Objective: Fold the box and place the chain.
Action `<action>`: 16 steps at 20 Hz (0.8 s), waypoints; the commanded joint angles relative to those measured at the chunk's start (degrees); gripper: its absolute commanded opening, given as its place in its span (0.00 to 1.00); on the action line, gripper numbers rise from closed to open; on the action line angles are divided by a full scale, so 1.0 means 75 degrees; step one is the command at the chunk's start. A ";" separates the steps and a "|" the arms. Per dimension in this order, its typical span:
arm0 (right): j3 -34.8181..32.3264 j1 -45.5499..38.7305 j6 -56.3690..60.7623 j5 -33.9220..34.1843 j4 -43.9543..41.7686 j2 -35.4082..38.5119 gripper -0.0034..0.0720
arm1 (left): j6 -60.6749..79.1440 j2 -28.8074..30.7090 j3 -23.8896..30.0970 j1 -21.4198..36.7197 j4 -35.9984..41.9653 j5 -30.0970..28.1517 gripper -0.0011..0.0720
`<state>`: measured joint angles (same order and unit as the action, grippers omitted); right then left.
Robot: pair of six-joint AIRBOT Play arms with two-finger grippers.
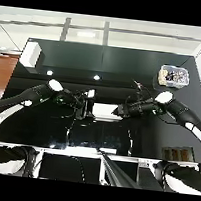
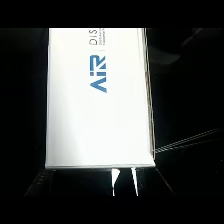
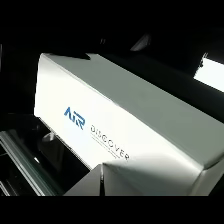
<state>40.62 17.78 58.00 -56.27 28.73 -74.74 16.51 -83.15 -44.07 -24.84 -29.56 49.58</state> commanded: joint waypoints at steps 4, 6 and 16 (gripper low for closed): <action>0.0705 -0.0012 -0.0475 -0.0134 0.0647 0.0554 0.07 | -0.0012 -0.0003 -0.0003 -0.0006 0.0009 -0.0006 0.51; 0.1067 -0.0221 -0.0475 -0.0111 0.1285 0.0970 0.07 | -0.0012 -0.0003 -0.0003 -0.0006 0.0009 -0.0009 0.51; 0.1291 -0.2084 -0.0376 -0.0624 0.2570 0.1967 0.07 | -0.0012 -0.0003 -0.0003 -0.0006 0.0012 -0.0006 0.51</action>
<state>50.06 4.12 54.65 -59.61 43.68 -60.75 16.38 -83.15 -44.07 -24.84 -29.45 49.54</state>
